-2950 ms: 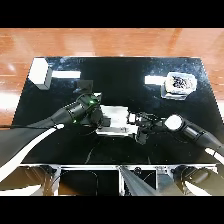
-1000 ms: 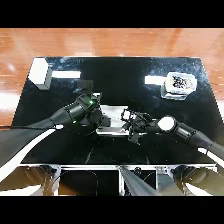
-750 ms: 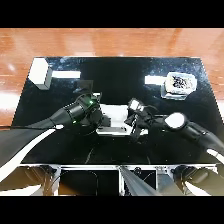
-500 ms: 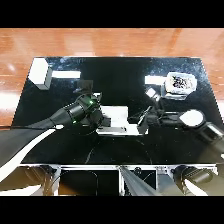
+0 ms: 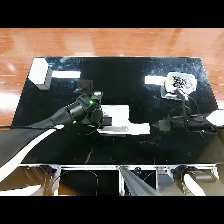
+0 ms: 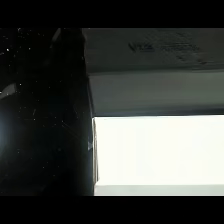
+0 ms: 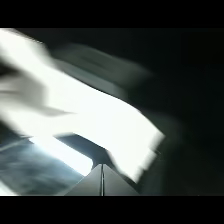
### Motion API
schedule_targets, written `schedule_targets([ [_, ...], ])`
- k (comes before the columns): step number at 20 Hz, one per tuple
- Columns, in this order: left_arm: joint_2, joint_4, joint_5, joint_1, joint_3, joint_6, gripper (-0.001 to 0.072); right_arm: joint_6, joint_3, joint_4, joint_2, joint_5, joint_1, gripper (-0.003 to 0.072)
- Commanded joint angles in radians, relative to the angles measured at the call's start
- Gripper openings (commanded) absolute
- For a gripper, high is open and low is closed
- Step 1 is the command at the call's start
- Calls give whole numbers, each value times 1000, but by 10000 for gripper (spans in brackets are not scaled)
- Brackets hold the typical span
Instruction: Fold the box and place the chain.
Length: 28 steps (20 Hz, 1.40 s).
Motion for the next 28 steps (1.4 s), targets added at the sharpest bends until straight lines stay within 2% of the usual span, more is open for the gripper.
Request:
schedule_targets([
  [1,0,14,10,0,0,0,21,252,-101,-171,-1,-11,-93,31],
  [4,0,14,10,0,1,0,20,225,-142,27,-37,-79,-47,31],
  [6,0,15,11,0,1,0,21,224,-142,94,-76,-132,19,32],
  [9,0,14,11,0,1,0,21,226,-141,115,-148,-191,89,32],
  [13,0,14,15,0,1,0,20,193,-134,172,-221,-275,101,32],
  [17,0,14,14,0,1,0,21,149,-78,211,-270,-275,130,32],
  [23,0,13,15,0,1,0,21,144,-15,215,-341,-278,275,42],
  [24,0,14,15,0,1,0,21,142,-9,217,-341,-274,286,258],
  [25,0,14,15,0,1,0,21,140,3,216,-341,-257,290,375],
  [28,0,14,15,0,1,0,20,112,61,215,-341,-175,291,378],
])
